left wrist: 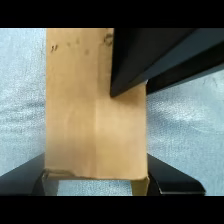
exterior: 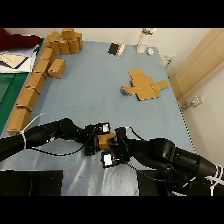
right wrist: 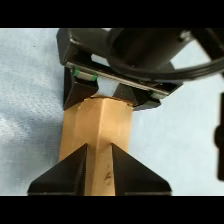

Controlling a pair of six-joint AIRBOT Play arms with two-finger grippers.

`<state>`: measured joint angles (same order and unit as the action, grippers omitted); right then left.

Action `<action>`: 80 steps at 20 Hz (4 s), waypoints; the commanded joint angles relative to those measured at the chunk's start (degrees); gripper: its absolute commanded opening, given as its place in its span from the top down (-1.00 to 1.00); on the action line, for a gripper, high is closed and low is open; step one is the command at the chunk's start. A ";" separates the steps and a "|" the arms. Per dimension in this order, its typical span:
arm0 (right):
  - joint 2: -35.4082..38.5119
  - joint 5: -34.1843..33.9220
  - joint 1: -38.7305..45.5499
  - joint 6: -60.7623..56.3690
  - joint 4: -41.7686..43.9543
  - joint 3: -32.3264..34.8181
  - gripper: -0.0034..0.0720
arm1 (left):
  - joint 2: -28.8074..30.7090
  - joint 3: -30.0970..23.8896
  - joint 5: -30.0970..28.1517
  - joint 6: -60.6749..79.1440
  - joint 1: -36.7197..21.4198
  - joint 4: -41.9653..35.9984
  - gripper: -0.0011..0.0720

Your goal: Fold the box.

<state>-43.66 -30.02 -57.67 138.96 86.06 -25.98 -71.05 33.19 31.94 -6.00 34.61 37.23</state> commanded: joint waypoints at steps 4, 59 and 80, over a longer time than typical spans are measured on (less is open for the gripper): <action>1.97 1.27 -0.24 -1.66 -5.07 -0.20 0.33 | -0.02 -0.04 0.00 0.13 0.04 0.04 0.03; -2.05 31.26 -1.27 -104.41 15.93 14.99 0.91 | -0.02 -0.04 0.00 0.13 0.04 0.04 0.03; 12.90 -43.43 8.07 -108.15 -13.46 -6.25 0.90 | -0.02 -0.04 -1.79 0.13 0.04 -1.90 0.03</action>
<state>-30.85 -72.31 -50.22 33.32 72.75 -31.83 -71.05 33.17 31.33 -5.89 34.68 36.47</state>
